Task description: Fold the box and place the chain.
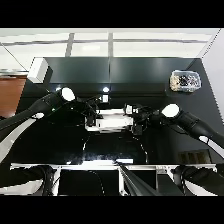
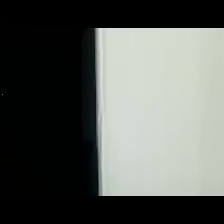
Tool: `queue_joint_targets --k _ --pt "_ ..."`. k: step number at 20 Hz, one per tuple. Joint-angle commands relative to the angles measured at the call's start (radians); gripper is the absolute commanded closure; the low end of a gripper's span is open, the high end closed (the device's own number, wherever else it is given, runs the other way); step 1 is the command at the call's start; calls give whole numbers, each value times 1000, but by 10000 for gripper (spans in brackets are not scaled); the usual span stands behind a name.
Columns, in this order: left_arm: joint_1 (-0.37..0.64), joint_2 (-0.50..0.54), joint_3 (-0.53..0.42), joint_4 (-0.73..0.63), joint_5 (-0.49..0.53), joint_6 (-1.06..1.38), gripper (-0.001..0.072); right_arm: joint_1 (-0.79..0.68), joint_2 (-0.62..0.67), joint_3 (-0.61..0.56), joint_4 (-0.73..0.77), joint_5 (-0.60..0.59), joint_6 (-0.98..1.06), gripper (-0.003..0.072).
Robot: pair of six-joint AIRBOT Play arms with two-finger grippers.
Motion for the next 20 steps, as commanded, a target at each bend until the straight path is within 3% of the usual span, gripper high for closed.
queue_joint_targets --k 1,6,20 --pt "0 0 0 0 -1 0 683 -19 -3 0 19 9 -15 93" --pt "0 0 0 0 -1 0 683 -82 17 0 18 32 -15 92" --pt "-1 39 0 4 44 53 685 -82 18 -1 19 84 -14 93"
